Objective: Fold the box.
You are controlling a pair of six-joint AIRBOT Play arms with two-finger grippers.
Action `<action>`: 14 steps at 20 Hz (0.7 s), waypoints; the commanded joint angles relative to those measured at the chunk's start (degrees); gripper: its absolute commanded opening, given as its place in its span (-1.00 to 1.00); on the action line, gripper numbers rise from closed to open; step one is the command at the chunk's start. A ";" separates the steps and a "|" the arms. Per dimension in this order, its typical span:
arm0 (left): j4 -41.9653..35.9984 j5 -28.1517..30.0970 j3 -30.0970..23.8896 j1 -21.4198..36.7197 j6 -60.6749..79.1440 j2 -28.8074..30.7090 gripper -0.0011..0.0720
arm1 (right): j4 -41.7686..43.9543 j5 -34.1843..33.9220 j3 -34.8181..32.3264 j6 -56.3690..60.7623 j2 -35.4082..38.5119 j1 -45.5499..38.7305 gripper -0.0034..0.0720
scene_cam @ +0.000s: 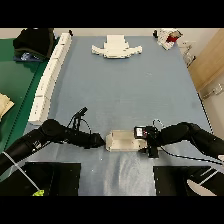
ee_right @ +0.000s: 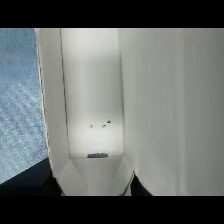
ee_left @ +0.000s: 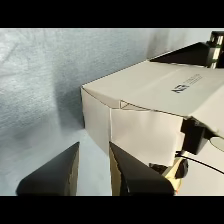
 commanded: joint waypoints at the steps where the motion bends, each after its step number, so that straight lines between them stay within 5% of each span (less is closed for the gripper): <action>1: -2.95 0.13 0.07 -0.07 0.20 -0.20 -0.20 | 0.02 0.00 0.04 0.00 -0.02 0.00 0.44; 3: -2.97 2.10 -0.02 -1.03 0.22 -0.35 -0.17 | 0.02 0.00 0.04 0.00 0.00 0.00 0.44; 4: -2.99 3.69 0.00 -1.97 0.39 -0.57 0.23 | 0.02 0.00 0.04 0.00 -0.02 0.00 0.44; 5: -2.95 4.72 0.20 -3.10 0.55 -0.85 0.31 | 0.02 0.02 0.04 0.00 0.00 0.00 0.44; 9: 1.29 6.91 2.82 -6.97 -4.68 -2.56 0.30 | 0.02 0.00 0.04 0.00 0.00 0.00 0.44; 14: 20.85 7.02 10.82 -15.67 -25.57 -6.73 0.28 | 0.02 0.00 0.04 0.00 -0.02 0.00 0.44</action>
